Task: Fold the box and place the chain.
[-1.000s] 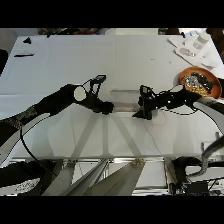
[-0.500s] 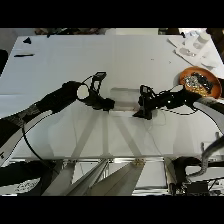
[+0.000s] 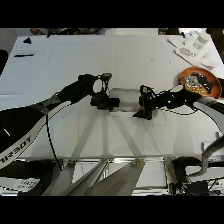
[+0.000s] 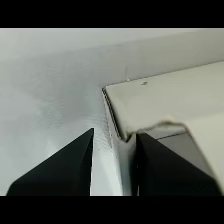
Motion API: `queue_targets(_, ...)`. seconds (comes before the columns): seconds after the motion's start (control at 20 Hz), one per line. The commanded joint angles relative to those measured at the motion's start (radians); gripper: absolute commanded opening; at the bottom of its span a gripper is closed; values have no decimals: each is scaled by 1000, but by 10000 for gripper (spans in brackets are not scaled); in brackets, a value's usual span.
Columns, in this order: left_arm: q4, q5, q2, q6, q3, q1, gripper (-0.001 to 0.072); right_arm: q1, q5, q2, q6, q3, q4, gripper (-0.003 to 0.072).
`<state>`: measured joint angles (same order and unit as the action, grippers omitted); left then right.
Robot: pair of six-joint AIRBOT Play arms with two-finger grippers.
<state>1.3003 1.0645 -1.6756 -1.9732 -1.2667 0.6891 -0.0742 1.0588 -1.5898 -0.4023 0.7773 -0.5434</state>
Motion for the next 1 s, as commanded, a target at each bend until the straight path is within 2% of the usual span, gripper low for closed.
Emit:
queue_targets(0.0,51,28,-31,-121,-21,16,272,0,0,0,1,0,1,321)
queue_targets(0.1,71,35,-38,-168,-21,23,264,0,0,0,1,0,1,321)
queue_targets(0.25,70,19,-39,-162,-21,29,2,0,0,0,1,0,1,321)
queue_targets(0.6,47,-7,-39,-163,-21,29,9,0,0,0,1,0,1,321)
queue_targets(0.65,42,-7,-39,-163,-21,29,50,0,0,0,1,0,1,321)
queue_targets(0.8,33,-6,-23,-163,-21,29,348,0,0,0,1,0,2,321)
queue_targets(0.9,41,-6,4,-158,-20,29,414,0,0,0,1,0,-1,321)
queue_targets(0.95,42,-6,20,-147,-20,28,417,0,0,0,1,0,-2,321)
